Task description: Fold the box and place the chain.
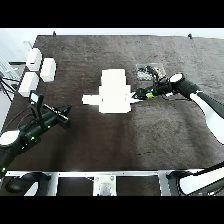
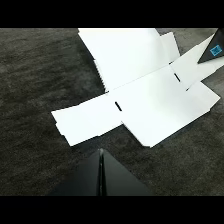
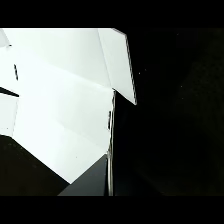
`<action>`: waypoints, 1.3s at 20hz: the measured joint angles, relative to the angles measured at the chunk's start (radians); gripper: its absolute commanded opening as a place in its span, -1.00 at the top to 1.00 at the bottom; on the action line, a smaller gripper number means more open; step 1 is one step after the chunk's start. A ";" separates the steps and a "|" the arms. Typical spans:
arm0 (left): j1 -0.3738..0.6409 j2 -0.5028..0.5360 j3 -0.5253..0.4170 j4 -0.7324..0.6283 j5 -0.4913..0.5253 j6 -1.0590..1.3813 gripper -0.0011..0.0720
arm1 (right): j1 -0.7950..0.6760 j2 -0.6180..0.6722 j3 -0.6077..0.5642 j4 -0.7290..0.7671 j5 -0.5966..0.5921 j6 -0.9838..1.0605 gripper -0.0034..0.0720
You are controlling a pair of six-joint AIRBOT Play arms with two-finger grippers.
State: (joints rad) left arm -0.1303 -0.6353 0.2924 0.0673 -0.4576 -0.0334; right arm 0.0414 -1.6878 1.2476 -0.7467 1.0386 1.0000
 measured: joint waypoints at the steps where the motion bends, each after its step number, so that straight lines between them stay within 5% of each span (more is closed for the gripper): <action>1: 0.000 0.000 0.000 0.000 0.000 0.000 0.91 | 0.000 0.000 0.000 -0.001 0.000 0.000 0.89; 7: 0.000 0.000 0.000 0.000 -0.004 -0.006 0.90 | 0.001 0.000 0.000 -0.005 -0.004 -0.002 0.89; 9: 0.000 0.000 0.005 -0.004 -0.018 -0.009 0.26 | 0.003 0.000 0.000 -0.005 -0.007 0.000 0.89; 11: 0.000 -0.005 0.028 -0.008 -0.024 -0.001 0.14 | 0.005 0.000 0.000 -0.005 -0.008 0.005 0.89; 12: 0.000 -0.014 0.048 -0.010 -0.019 0.004 -0.14 | 0.006 0.000 0.000 -0.003 -0.008 0.010 0.89; 14: 0.000 -0.055 0.103 -0.013 0.010 0.008 -0.20 | 0.010 0.000 -0.001 0.004 -0.009 0.020 0.89; 18: 0.000 -0.257 0.278 -0.003 0.018 0.010 -0.20 | 0.024 0.002 -0.016 0.011 -0.023 0.047 0.89; 26: 0.000 -0.784 0.742 0.145 -0.216 -0.125 -0.19 | 0.037 0.011 -0.051 0.024 -0.076 0.040 0.89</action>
